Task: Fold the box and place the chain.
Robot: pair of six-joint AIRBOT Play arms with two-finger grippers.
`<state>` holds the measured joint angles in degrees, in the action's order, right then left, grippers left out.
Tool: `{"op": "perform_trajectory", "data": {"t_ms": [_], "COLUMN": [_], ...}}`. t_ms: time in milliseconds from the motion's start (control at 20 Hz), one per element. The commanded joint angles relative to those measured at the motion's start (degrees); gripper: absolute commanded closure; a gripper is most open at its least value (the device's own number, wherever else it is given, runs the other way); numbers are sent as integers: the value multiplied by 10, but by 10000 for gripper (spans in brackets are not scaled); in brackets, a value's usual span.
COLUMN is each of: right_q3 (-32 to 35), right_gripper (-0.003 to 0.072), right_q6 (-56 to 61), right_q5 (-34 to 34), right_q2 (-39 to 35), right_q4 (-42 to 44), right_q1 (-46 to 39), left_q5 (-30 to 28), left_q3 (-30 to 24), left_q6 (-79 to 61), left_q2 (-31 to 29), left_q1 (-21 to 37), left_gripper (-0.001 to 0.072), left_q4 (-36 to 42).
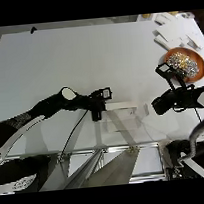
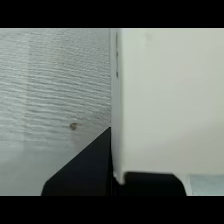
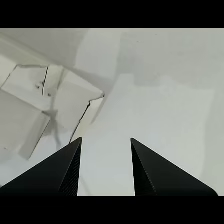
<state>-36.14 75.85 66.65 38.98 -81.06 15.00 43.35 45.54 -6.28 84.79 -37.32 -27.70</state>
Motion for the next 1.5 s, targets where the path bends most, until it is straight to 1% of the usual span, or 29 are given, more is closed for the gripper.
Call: {"op": "perform_trajectory", "data": {"t_ms": [0,100,250,350,450,550,700,1100,1450], "right_q3": [0,0,0,0,0,0,0,0,0], "right_gripper": [347,347,347,347,347,347,347,347,347], "right_q6": [-10,-12,-12,-12,-12,-12,-12,-12,-14], "right_q5": [1,0,0,0,0,0,-2,-5,-15], "right_q2": [0,0,0,0,0,0,0,0,0], "right_q4": [3,3,3,3,3,3,3,3,3], "right_q1": [0,0,0,0,0,0,0,0,0], "left_q5": [10,9,7,6,-7,-18,-20,-20,-34], "left_q3": [0,0,4,4,4,5,7,7,7], "left_q6": [41,61,80,83,82,76,77,78,76], "left_q2": [-3,-4,-4,-5,-7,-20,-37,-23,-18], "left_q1": [-3,-3,-3,-3,-3,-3,-3,-3,-3], "left_gripper": [702,703,703,703,703,703,705,705,703], "left_q4": [-3,-7,-38,-39,-40,-42,-68,-93,-93]}}
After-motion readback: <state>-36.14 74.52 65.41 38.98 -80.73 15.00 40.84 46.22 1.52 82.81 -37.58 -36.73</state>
